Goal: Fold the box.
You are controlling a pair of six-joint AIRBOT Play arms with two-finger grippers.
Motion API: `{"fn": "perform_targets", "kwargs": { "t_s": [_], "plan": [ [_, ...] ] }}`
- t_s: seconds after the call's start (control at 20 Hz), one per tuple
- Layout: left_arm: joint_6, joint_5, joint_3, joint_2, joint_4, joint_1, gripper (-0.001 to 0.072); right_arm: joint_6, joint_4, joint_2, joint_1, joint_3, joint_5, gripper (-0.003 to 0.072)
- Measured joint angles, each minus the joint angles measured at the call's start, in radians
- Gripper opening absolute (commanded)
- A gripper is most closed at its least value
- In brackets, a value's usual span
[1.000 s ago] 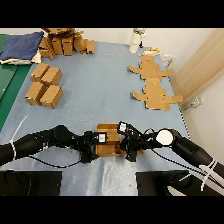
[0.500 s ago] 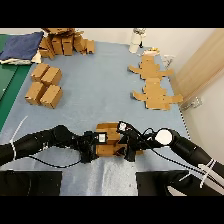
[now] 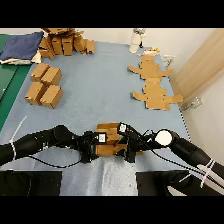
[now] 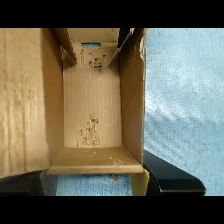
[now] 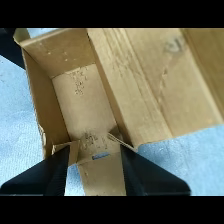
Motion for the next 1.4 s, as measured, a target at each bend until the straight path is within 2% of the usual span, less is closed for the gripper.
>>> {"fn": "perform_targets", "kwargs": {
  "t_s": [0.4,0.55,0.65,0.75,0.85,0.9,1.05,1.15,1.4],
  "plan": [
    [0.000,0.000,0.000,0.000,-0.001,0.000,0.0510,0.008,0.001,0.003,0.000,0.000,-0.001,0.0505],
    [-0.001,0.002,0.000,0.000,-0.002,0.000,0.0510,0.137,-0.087,0.028,-0.003,0.008,0.018,0.0496],
    [-0.003,0.002,0.000,0.000,-0.003,0.000,0.0510,0.270,-0.206,0.066,-0.018,0.016,0.062,0.0360],
    [-0.003,0.002,0.000,0.000,-0.003,0.000,0.0510,0.406,-0.331,0.125,-0.047,0.021,0.122,0.0331],
    [-0.002,0.002,0.000,0.000,-0.002,0.000,0.0510,0.550,-0.445,0.204,-0.090,0.023,0.188,0.0047],
    [-0.002,0.002,0.000,0.000,-0.002,0.000,0.0510,0.627,-0.492,0.244,-0.111,0.024,0.213,0.0006],
    [-0.002,0.002,0.000,0.000,-0.002,0.000,0.0510,0.895,-0.645,0.354,-0.185,0.019,0.266,0.0006],
    [-0.002,0.002,0.000,0.000,-0.002,0.000,0.0510,1.019,-0.691,0.385,-0.230,0.006,0.278,0.0005],
    [-0.001,0.002,0.000,0.000,-0.002,0.000,0.0510,1.175,-0.680,0.303,-0.285,-0.010,0.276,0.0005]
  ]
}}
